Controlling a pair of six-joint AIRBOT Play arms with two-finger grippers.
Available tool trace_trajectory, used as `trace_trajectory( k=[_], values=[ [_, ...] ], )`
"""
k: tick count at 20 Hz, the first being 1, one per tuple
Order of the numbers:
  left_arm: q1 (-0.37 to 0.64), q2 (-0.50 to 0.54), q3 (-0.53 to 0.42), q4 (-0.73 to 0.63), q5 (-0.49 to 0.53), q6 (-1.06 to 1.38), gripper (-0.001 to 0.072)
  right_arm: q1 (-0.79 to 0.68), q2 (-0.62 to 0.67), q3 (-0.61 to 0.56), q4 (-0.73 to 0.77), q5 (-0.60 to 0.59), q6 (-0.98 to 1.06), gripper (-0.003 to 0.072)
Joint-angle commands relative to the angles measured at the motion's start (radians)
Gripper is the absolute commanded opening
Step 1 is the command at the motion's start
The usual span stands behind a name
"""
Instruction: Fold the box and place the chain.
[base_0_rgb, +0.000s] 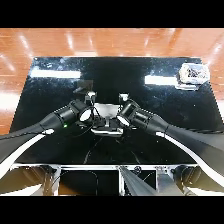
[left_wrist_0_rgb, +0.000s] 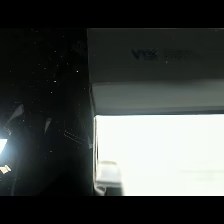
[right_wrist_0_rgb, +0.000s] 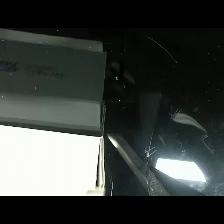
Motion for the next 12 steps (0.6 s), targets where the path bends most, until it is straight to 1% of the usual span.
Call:
trace_trajectory(
  k=[1, 7, 8, 12],
  values=[
    [-0.001, -0.001, 0.000, 0.000, 0.002, 0.000, 0.0021, 0.000, -0.004, 0.001, -0.002, -0.001, -0.001, 0.0621],
    [-0.001, -0.001, 0.000, 0.000, 0.002, 0.000, 0.0021, 0.000, -0.008, 0.001, -0.001, 0.000, -0.001, 0.0619],
    [-0.001, -0.001, 0.000, 0.000, 0.002, 0.000, 0.0021, 0.000, -0.008, 0.001, -0.001, -0.001, -0.002, 0.0602],
    [-0.001, -0.001, 0.000, 0.001, 0.002, 0.000, 0.0021, 0.000, -0.008, 0.011, 0.002, 0.011, -0.005, 0.0603]
  ],
)
